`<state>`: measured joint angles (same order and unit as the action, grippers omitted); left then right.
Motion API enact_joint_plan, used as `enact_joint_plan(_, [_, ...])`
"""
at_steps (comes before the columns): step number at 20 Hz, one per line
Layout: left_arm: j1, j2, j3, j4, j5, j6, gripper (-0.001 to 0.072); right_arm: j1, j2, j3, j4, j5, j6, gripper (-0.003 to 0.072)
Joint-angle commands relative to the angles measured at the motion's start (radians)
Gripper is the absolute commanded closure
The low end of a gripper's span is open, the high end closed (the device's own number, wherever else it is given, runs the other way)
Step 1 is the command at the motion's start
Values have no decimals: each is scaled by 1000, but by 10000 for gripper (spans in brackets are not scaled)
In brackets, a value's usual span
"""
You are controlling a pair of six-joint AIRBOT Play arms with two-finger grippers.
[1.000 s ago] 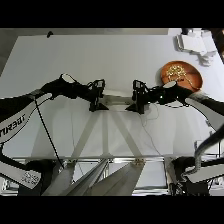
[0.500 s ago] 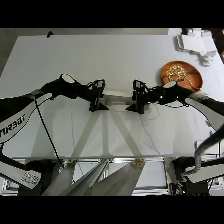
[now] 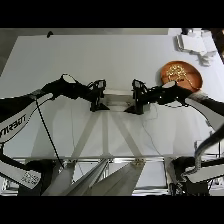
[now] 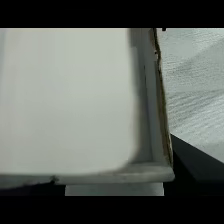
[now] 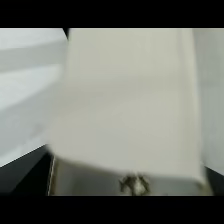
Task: Fold the box and place the chain.
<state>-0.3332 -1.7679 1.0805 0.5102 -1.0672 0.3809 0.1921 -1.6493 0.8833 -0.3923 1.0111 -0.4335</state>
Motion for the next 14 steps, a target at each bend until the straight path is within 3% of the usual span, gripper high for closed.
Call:
enact_joint_plan(1, [1, 1, 0, 3, -6, -1, 551, -10, 27, 1, -24, -9, 6, -10])
enact_joint_plan(7, [1, 1, 0, 3, -6, -1, 551, -73, 156, 1, -345, -8, 228, -3])
enact_joint_plan(9, [1, 1, 0, 3, -7, -1, 551, -97, 203, 1, -454, -9, 306, 54])
enact_joint_plan(10, [1, 1, 0, 3, -6, -1, 551, -101, 228, 1, -512, -8, 349, 121])
enact_joint_plan(11, [1, 1, 0, 3, -6, -1, 551, -101, 256, 1, -570, -8, 405, 239])
enact_joint_plan(13, [1, 1, 0, 3, -6, -1, 551, -100, 312, 1, -607, 19, 484, 556])
enact_joint_plan(14, [1, 1, 0, 3, -6, -1, 551, -100, 341, 1, -571, 67, 489, 678])
